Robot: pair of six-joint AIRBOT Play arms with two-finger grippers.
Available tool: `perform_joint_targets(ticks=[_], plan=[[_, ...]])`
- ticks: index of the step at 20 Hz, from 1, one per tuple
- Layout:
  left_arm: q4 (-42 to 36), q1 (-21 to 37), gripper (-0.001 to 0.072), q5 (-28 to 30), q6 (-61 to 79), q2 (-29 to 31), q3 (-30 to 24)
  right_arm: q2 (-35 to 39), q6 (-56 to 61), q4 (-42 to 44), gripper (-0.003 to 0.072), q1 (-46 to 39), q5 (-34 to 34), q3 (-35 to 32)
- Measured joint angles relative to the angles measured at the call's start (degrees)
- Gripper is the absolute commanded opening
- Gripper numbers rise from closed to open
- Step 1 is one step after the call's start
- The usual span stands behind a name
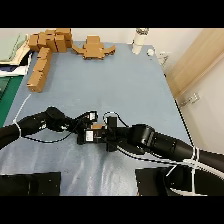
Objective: Fold the box.
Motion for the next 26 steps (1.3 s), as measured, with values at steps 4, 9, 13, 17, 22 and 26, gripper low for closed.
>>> perform_joint_targets(ticks=[4, 9, 13, 17, 22, 26], plan=[[0.00, 0.00, 0.0370, 0.00, 0.00, 0.00, 0.00, 0.07, 0.00, 0.00, 0.0140, 0.17, -0.04, 0.09], [-0.09, 0.00, 0.0370, 0.00, -0.26, 0.02, 0.00, 0.33, 0.24, -1.25, 0.0140, 0.24, -0.11, 1.18], [-0.09, 0.00, 0.0370, 0.00, -0.24, 0.02, 0.00, 0.31, 1.27, -3.02, 0.0139, 0.22, 0.07, 1.86], [-0.09, 0.00, 0.0370, 0.02, -0.17, 0.02, 0.00, -0.52, 1.79, -3.54, 0.0137, 0.22, 0.17, 2.03], [-0.07, 0.00, 0.0370, 0.07, -0.09, 0.00, 0.00, -1.81, 2.40, -2.56, 0.0136, 0.48, 0.11, 2.05], [-0.02, 0.00, 0.0370, -0.04, -0.02, 0.02, 0.00, -2.10, 2.56, -0.74, 0.0137, 1.31, -0.35, 2.08]])
